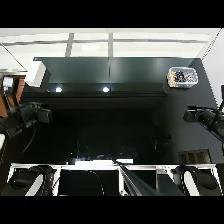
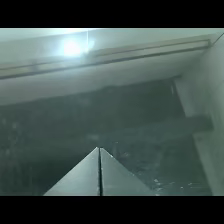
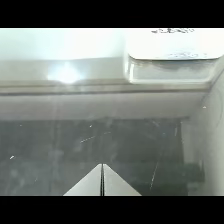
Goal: Fold the box and place the chain.
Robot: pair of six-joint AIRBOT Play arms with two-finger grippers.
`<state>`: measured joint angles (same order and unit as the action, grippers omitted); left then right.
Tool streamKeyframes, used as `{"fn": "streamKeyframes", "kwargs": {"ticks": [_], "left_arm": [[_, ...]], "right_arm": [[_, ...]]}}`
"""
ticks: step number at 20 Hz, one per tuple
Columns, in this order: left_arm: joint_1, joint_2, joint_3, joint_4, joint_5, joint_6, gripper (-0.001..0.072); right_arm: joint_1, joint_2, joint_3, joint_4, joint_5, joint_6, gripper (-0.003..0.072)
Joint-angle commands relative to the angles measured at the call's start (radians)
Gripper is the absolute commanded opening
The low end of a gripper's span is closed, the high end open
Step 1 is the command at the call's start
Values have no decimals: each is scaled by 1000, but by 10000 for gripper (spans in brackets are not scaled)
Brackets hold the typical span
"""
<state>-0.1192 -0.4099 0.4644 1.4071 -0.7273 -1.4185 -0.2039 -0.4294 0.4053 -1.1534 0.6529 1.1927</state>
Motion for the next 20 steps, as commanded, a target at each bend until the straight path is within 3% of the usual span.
{"fn": "streamKeyframes", "kwargs": {"ticks": [1,20], "left_arm": [[-24,117,-105,20,39,-7,26],[-24,119,-105,-30,39,-7,26]], "right_arm": [[0,5,-29,-7,-60,0,16],[0,5,-29,-7,-52,0,16]]}}
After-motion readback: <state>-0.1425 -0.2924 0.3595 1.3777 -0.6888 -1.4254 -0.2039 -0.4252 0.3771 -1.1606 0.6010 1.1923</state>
